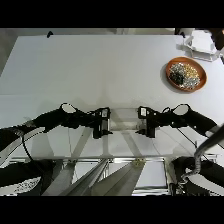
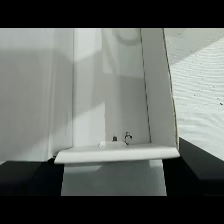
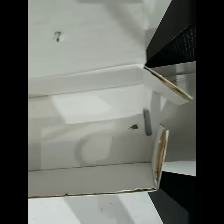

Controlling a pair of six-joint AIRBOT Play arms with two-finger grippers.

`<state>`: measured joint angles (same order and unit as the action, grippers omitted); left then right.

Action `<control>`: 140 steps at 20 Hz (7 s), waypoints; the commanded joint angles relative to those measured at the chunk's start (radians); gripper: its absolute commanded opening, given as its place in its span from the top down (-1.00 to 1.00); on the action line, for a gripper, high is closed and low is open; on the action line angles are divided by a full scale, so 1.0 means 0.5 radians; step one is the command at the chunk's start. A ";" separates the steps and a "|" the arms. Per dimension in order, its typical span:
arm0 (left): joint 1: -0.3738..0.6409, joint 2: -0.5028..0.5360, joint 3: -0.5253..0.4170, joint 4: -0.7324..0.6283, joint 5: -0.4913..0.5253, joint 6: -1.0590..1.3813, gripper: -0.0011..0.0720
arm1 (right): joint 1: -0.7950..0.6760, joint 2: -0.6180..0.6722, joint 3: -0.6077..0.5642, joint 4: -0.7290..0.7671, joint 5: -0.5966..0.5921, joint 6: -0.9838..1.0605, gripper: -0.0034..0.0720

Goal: Fold the box and place the chain.

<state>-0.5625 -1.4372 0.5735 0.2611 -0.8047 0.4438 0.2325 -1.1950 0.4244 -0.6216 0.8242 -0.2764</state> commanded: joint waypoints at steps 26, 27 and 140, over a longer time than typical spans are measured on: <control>0.000 0.000 0.000 0.002 0.000 0.003 0.61 | 0.140 0.750 0.002 0.638 -0.237 0.951 0.88; 0.000 0.000 0.000 0.002 0.000 0.003 0.61 | 0.192 0.665 0.002 0.638 -0.262 0.944 0.88; 0.000 0.000 0.000 0.002 -0.015 0.003 0.61 | -0.478 0.542 -0.090 -0.668 0.378 2.946 0.89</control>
<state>-0.5625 -1.4376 0.5732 0.2619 -0.8124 0.4450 -0.0036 -0.8474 0.3798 -1.0912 1.0157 1.2644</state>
